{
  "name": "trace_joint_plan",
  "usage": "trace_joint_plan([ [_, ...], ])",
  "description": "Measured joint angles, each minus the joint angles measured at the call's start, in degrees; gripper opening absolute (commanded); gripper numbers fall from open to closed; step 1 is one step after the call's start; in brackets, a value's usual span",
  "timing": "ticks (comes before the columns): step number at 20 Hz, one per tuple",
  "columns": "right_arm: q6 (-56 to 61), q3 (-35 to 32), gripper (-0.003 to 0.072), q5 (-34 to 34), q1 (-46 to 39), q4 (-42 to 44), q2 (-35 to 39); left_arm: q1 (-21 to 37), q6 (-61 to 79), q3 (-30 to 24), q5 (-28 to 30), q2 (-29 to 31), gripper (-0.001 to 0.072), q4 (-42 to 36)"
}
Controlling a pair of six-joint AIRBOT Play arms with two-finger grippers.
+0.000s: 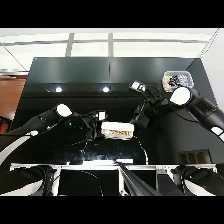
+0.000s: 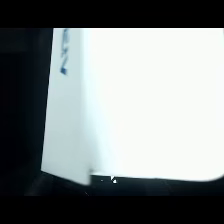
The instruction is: Fold the box and place the chain.
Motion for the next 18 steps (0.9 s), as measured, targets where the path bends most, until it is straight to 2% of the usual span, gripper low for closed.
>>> trace_joint_plan([
  [12,-7.1,-0.9,0.061,5.8,0.7,4.4,0.2,0.0,0.0,0.0,-0.1,0.0,0.0469,0.0],
  [18,-7.6,-3.3,0.0603,2.6,2.6,4.0,0.2,0.0,0.0,0.0,-0.1,0.0,0.047,0.0],
])
